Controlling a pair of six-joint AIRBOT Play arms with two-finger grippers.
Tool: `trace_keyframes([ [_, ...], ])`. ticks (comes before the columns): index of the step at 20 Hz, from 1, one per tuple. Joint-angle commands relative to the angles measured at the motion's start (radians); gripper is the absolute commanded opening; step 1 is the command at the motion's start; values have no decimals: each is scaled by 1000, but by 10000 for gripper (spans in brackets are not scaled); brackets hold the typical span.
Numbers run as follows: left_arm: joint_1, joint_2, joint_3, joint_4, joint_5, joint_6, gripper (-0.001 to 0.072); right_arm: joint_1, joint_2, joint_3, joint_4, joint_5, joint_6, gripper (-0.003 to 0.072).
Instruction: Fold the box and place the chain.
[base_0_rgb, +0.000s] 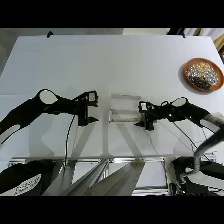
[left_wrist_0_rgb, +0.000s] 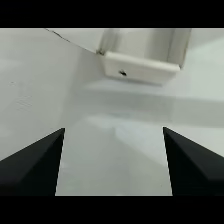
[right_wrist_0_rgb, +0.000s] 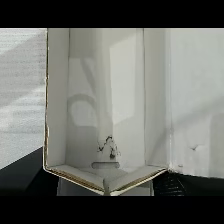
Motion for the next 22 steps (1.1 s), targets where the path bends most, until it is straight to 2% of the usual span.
trace_keyframes([
  [1, -3, -64, 0, -14, -47, 208, 702, 0, 0, 1, 0, 0, 0, 317],
  [4, -31, -117, 0, -104, -25, 338, 701, 0, 0, 1, 0, 0, 0, 317],
  [7, -26, -148, 1, -209, 1, 370, 700, 0, 0, 1, 0, 0, 0, 317],
  [10, -20, -176, 2, -211, 4, 369, 700, 0, 0, 1, 0, 0, 0, 317],
  [16, -20, -223, 38, -319, -3, 384, 700, 0, 0, 1, 0, 0, 0, 317],
  [22, -31, -274, 81, -319, -11, 385, 701, 0, 0, 1, 0, 0, 0, 317],
])
